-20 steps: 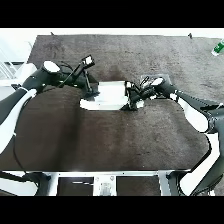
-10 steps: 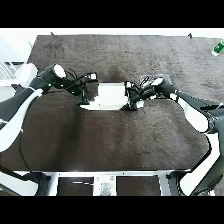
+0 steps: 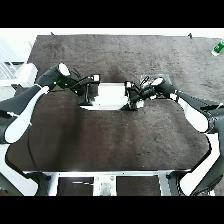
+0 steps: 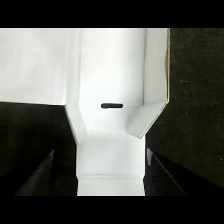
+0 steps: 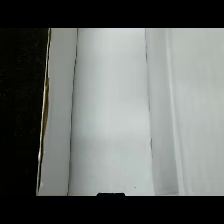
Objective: Fold the box and place the chain.
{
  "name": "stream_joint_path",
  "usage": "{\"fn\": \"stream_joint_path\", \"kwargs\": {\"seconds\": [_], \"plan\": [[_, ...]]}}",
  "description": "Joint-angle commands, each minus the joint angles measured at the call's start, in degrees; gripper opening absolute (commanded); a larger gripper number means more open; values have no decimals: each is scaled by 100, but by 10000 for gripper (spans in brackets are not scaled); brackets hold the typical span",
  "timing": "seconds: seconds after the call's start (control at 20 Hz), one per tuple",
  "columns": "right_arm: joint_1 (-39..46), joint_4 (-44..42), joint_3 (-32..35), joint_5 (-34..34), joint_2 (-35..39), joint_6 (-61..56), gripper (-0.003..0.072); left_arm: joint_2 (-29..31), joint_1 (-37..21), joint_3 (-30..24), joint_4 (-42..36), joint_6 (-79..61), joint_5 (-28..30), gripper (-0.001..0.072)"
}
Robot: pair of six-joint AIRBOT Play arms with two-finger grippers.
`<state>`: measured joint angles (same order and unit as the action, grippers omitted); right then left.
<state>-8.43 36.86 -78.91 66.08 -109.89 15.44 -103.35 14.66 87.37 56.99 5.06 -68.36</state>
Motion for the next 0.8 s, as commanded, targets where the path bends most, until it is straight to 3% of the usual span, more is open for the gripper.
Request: {"fn": "stream_joint_path", "kwargs": {"seconds": [0.0,0.35,0.45,0.6,0.65,0.7,0.75], "plan": [[-2,-2,0,0,-2,0,600,-85,76,35,-125,-214,-153,657],[-2,-2,0,0,-2,0,599,-221,245,35,-35,-212,293,651],[-2,-2,0,0,-2,0,600,-221,245,35,-35,-212,295,414],[-2,-2,0,0,-2,0,600,-221,245,35,-57,-210,245,405],[-2,-2,0,0,-2,0,600,-223,245,35,-98,-210,188,364],[-2,-2,0,0,-2,0,600,-227,245,35,-166,-212,142,183],[-2,-2,0,0,-2,0,600,-236,245,35,-208,-212,131,140]]}}
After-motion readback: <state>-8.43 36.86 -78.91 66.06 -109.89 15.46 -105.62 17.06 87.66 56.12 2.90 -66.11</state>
